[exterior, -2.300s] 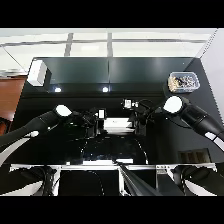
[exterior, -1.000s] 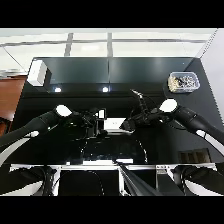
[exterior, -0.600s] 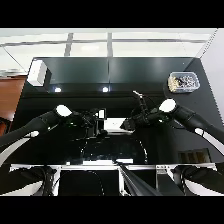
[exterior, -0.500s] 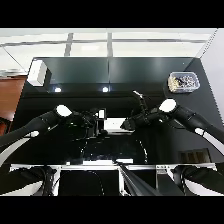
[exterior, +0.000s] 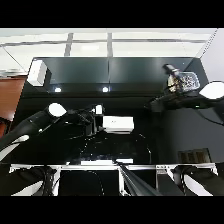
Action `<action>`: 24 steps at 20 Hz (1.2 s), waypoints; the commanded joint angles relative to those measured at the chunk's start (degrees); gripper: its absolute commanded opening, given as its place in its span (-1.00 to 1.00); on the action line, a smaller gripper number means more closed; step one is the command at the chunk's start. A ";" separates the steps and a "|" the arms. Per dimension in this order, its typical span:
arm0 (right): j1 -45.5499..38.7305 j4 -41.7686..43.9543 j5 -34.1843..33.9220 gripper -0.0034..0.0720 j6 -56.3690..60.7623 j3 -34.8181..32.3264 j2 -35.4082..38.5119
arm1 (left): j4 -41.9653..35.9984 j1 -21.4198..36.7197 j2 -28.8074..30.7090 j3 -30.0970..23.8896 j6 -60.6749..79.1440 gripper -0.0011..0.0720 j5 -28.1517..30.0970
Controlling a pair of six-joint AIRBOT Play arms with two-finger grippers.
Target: Fold the box and place the chain.
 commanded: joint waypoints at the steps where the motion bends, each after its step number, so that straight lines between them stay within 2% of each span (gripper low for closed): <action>1: -10.19 -4.20 7.85 -0.88 0.79 0.39 3.10 | 7.04 -0.02 6.43 2.40 -12.28 0.98 -5.79; 4: -11.54 -3.98 5.86 -0.88 0.76 -1.86 3.10 | 3.82 -2.56 3.91 6.58 -17.44 0.98 -4.94; 7: -11.54 -3.67 4.07 -0.88 0.70 -4.09 3.10 | 5.03 -7.52 -5.79 13.79 -20.04 0.98 -4.68; 9: -11.54 -3.82 3.54 -0.88 0.37 -4.59 3.10 | 7.52 -9.68 -12.37 19.19 -22.25 0.98 -1.97; 12: -11.54 -4.83 3.61 -0.88 0.00 -4.59 3.10 | 8.41 -10.38 -18.86 25.59 -26.14 0.98 -6.16; 16: -11.54 -6.36 3.32 -0.88 -0.17 -4.59 3.10 | 8.50 -10.78 -20.92 26.99 -27.63 0.98 -10.16; 19: -11.54 -6.36 3.23 -0.88 -0.59 -4.59 3.10 | 9.03 -11.96 -21.03 27.02 -27.56 0.98 -10.64; 24: -11.54 -6.36 3.21 -0.88 -0.83 -4.59 3.10 | 14.93 -13.88 -21.03 27.12 -27.54 0.98 -13.05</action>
